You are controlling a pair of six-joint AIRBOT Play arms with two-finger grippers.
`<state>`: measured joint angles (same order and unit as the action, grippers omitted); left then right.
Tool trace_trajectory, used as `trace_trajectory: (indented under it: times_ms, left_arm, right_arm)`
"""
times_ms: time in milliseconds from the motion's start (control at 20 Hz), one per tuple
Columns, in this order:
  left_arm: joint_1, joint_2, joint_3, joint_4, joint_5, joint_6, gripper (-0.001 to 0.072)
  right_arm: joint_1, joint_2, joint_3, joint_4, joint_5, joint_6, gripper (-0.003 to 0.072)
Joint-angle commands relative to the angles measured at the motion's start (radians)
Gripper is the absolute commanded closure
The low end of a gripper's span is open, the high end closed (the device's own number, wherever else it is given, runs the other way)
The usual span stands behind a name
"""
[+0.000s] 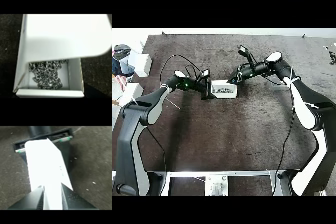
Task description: Fold the box and place the chain.
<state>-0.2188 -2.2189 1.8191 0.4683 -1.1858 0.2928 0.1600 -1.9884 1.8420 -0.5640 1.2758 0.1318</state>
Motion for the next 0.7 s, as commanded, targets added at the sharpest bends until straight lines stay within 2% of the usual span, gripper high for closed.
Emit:
trace_trajectory:
  times_ms: [0,400,650]
  left_arm:
    - [0.000,0.000,0.000,0.000,0.000,0.000,0.0172]
    - [0.000,0.000,0.000,-0.001,0.000,0.000,0.0172]
    - [0.000,0.000,0.000,-0.001,0.000,0.000,0.0172]
  right_arm:
    - [0.025,0.000,0.001,-0.056,0.004,-0.016,0.0443]
    - [0.039,0.000,0.001,-0.112,0.021,-0.035,0.0443]
    - [0.063,0.000,0.001,-0.205,-0.056,-0.035,0.0442]
